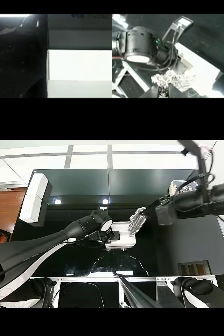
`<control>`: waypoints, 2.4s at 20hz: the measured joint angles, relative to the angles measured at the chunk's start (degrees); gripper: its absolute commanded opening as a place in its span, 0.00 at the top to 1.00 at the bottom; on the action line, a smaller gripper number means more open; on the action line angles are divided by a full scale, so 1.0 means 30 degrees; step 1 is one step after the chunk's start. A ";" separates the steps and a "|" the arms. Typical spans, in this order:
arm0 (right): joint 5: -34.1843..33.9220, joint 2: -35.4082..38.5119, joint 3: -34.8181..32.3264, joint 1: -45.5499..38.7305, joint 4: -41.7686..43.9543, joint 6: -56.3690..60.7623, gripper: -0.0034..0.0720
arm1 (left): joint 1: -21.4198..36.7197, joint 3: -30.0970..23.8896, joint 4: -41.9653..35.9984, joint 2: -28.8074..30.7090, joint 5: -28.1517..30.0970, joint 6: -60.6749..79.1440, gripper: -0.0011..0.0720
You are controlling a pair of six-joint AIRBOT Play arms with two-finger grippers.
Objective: Fold the box and place the chain.
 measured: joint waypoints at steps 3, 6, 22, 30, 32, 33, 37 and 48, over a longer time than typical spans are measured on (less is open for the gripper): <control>-0.1158 0.0000 -0.1435 0.0255 -0.0007 -0.0007 0.94 | 0.0000 0.0000 0.0000 0.0000 0.0000 -0.0007 0.95; -0.2098 0.0000 -0.3286 0.0350 -0.0211 -0.0007 0.94 | 0.0000 0.0000 0.0000 0.0000 0.0000 -0.0007 0.95; -0.7562 -0.0036 -0.8437 0.1122 0.0568 0.1078 0.44 | 0.0000 0.0000 0.0000 0.0000 0.0007 0.0000 0.95; -0.6244 0.0189 -0.8437 -0.0058 -0.2892 0.1020 0.46 | 0.0000 0.0000 -0.0073 0.0000 0.0015 0.0000 0.95; -0.5654 0.0240 -0.8437 -0.0911 -0.4342 0.1035 0.45 | 0.0000 0.0000 -0.0146 0.0000 0.0022 0.0000 0.95; -0.5479 0.0255 -0.8437 -0.1246 -0.4860 0.1064 0.45 | 0.0000 0.0000 -0.0189 0.0000 0.0029 0.0000 0.95; -0.5107 0.0277 -0.8429 -0.1814 -0.5814 0.1078 0.45 | 0.0000 0.0000 -0.0342 0.0000 -0.0007 0.0663 0.95; -0.4969 0.0284 -0.8459 -0.1923 -0.6295 0.1056 0.45 | 0.0000 0.0000 0.0903 0.2914 -0.1545 0.2849 0.35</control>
